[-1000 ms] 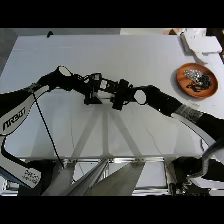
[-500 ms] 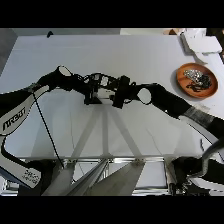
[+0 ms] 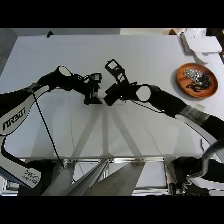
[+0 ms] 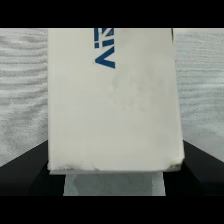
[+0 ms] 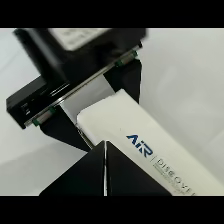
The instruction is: Fold the box and place the chain.
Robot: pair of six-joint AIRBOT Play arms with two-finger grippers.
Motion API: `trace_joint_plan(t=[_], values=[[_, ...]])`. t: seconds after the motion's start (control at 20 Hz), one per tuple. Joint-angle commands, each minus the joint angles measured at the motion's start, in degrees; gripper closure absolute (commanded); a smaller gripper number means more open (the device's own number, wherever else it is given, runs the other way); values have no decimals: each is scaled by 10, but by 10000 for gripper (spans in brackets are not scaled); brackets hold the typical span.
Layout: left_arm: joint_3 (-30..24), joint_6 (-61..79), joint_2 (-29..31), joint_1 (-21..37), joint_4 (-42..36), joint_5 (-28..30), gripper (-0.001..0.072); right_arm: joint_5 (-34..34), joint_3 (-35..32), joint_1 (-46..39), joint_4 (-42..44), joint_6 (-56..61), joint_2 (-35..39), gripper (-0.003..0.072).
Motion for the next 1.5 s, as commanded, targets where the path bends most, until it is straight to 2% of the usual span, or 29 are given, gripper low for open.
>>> trace_joint_plan(t=[0.0, 0.15, 0.45, 0.75, 0.9, 1.15, 1.3, 1.45], values=[[0, 0, 0, 0, 0, 0, 434, -13, 0, 0, 58, 134, -42, 676], [0, 0, 0, 0, 0, 0, 434, 0, 0, 0, 57, 156, -64, 676], [0, 0, 0, 0, 0, 0, 434, 15, 0, 0, 56, 156, -63, 674], [0, 0, 0, 0, 0, 0, 434, -9, 0, -14, 42, 156, -13, 673], [0, 0, 0, 0, 0, 0, 434, 43, 0, -65, 43, 156, 12, 676], [0, 0, 0, 0, 0, 0, 434, 152, -5, -128, 48, 120, 12, 678], [0, 0, 0, 0, 0, 0, 434, 165, -23, -132, 87, 80, 5, 679], [0, 0, 0, 0, 0, 0, 434, 152, -59, -143, 179, 21, -5, 679]])
